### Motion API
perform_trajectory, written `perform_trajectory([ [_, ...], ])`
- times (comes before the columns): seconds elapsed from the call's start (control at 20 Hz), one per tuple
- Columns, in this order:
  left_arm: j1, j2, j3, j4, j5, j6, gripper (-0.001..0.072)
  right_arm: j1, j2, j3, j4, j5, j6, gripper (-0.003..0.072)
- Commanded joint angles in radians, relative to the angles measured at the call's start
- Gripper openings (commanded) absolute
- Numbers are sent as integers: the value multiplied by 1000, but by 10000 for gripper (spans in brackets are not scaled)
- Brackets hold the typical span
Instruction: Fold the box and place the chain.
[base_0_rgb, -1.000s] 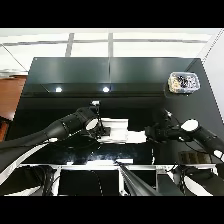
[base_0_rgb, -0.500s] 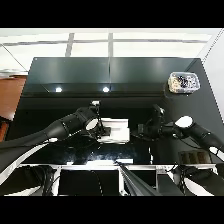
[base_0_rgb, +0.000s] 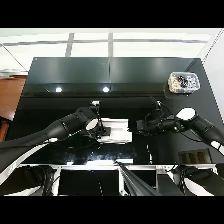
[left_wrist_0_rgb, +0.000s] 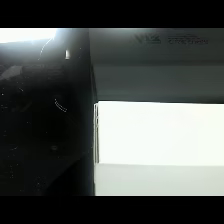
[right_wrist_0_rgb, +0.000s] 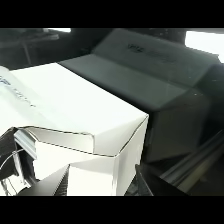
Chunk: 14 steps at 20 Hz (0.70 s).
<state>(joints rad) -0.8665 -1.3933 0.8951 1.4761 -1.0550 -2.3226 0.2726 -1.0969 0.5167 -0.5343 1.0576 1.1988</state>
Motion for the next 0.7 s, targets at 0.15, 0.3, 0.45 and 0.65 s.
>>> perform_trajectory([
  [0.15,0,0,0,4,-2,0,34,49,0,6,-20,5,26,456],
  [0.3,1,0,0,4,-1,0,33,92,0,6,-20,-15,47,305],
  [0.45,1,0,0,4,-2,0,34,130,0,6,-20,-45,65,306],
  [0.65,1,0,0,4,-1,0,34,172,0,7,-35,-97,132,306],
])
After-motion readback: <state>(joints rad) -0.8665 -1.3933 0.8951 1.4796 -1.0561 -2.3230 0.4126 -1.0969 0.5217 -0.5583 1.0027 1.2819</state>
